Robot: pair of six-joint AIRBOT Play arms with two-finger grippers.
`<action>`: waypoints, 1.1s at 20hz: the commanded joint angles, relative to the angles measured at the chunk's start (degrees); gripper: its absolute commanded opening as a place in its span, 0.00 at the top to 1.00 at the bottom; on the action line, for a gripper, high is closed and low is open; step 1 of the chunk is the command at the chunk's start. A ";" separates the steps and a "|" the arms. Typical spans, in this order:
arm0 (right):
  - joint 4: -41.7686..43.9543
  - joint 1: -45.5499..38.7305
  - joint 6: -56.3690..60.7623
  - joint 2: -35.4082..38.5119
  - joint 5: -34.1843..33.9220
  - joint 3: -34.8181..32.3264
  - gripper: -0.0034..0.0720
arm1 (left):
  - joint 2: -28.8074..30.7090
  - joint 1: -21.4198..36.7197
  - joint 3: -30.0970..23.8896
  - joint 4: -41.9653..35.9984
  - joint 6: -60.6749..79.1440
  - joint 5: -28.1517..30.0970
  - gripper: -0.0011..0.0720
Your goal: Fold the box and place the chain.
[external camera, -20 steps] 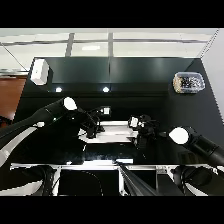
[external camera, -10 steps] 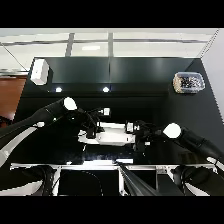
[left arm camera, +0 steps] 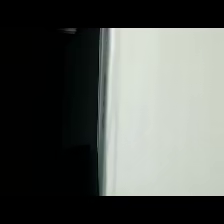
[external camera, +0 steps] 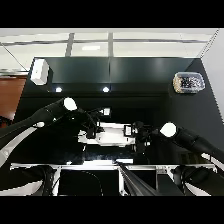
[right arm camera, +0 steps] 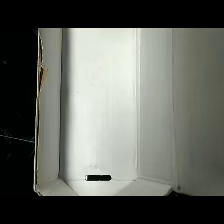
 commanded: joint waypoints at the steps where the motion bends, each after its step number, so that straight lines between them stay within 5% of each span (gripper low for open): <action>1: 0.44 0.04 -1.70 -0.79 -1.42 -0.02 0.05 | 0.04 0.00 0.07 -0.66 0.02 0.00 0.95; 22: 0.37 -0.13 -2.51 -2.69 -2.60 -0.02 0.05 | 0.04 0.02 0.07 -1.25 0.02 -0.02 0.95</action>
